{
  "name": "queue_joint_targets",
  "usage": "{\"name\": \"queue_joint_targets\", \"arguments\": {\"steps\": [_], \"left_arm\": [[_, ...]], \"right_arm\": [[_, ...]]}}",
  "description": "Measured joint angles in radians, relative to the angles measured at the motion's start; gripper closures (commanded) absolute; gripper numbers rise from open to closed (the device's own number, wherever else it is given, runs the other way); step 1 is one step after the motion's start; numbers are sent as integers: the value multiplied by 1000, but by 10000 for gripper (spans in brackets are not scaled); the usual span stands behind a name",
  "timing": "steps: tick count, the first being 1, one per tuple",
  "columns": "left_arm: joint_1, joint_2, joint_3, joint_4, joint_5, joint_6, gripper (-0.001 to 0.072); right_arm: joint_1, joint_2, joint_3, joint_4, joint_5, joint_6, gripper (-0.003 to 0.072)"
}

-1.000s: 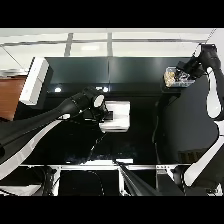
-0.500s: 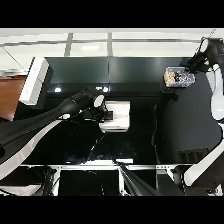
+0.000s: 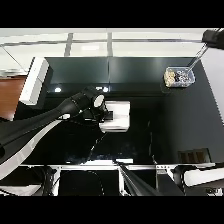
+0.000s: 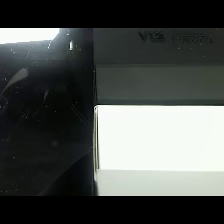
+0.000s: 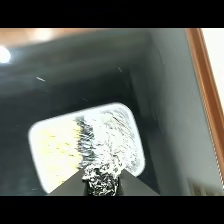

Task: Fold the box and place the chain.

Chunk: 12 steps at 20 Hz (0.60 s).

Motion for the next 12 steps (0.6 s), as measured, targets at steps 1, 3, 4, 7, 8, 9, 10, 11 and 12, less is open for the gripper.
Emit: {"name": "queue_joint_targets", "arguments": {"steps": [1, 3, 4, 7, 8, 9, 10, 11, 12], "left_arm": [[0, 0, 0, 0, 0, 0, 679], [0, 0, 0, 0, 0, 0, 679], [0, 0, 0, 0, 0, 0, 679], [0, 0, 0, 0, 0, 0, 679], [0, 0, 0, 0, 1, 0, 679], [0, 0, 0, 0, 1, 0, 679], [0, 0, 0, 0, 1, 0, 679], [0, 0, 0, 0, 2, 0, 679], [0, 0, 0, 0, 2, 0, 679]], "right_arm": [[7, 39, 0, 18, 1, -15, 673], [20, 112, 0, 72, 0, -50, 674], [26, 150, 0, 123, 0, -72, 673], [57, 257, -2, 247, 26, -116, 673], [73, 291, -6, 274, 35, -121, 674], [93, 326, -15, 299, 48, -127, 673], [116, 358, -27, 322, 53, -132, 673], [144, 391, -45, 347, 63, -135, 673], [171, 417, -63, 362, 79, -139, 673]]}}
